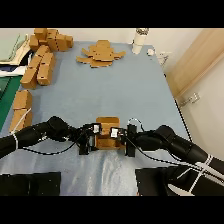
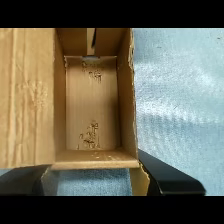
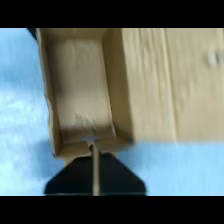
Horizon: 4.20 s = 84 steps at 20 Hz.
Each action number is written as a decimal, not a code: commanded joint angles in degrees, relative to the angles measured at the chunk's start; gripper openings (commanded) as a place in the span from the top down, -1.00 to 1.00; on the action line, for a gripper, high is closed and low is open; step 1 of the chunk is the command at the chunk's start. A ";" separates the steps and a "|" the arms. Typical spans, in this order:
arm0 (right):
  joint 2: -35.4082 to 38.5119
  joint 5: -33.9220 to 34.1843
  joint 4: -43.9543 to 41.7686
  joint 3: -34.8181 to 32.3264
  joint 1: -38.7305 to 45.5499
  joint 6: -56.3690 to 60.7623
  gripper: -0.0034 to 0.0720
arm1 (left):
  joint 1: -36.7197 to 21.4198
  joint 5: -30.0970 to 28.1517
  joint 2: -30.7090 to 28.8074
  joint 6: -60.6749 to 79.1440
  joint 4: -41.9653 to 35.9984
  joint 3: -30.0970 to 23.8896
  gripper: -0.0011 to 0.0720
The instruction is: Fold the box.
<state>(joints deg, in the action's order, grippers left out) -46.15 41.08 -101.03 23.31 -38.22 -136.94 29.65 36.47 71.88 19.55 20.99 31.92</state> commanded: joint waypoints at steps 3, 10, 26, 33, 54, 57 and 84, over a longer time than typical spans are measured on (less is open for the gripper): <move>6.93 17.53 31.82 1.84 0.17 38.77 0.90 | 0.02 0.07 0.02 -0.02 0.02 0.04 -0.44; 5.01 25.14 21.05 -0.09 11.91 71.14 0.90 | 0.02 0.07 0.02 -0.02 0.00 0.04 -0.44; 0.87 12.59 -10.14 2.93 11.67 50.21 0.90 | 0.02 0.07 0.02 -0.02 0.00 0.04 -0.44; 0.81 23.34 -3.63 3.50 11.69 51.19 0.90 | 0.02 0.07 0.02 -0.02 0.00 0.04 -0.44; -3.65 13.18 -2.99 3.23 11.78 52.85 0.90 | 0.02 0.07 0.02 -0.02 0.00 0.04 -0.44; -1.03 14.05 -4.46 4.17 11.78 52.81 0.90 | 0.02 0.07 0.02 -0.02 0.00 0.04 -0.44; -0.33 14.86 -15.78 6.49 11.67 48.39 0.11 | 0.02 0.07 0.02 -0.02 0.00 0.04 -0.44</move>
<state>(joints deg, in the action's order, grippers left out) -46.52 55.96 -116.27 29.76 -26.48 -88.55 29.65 36.56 71.90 19.53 20.99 31.92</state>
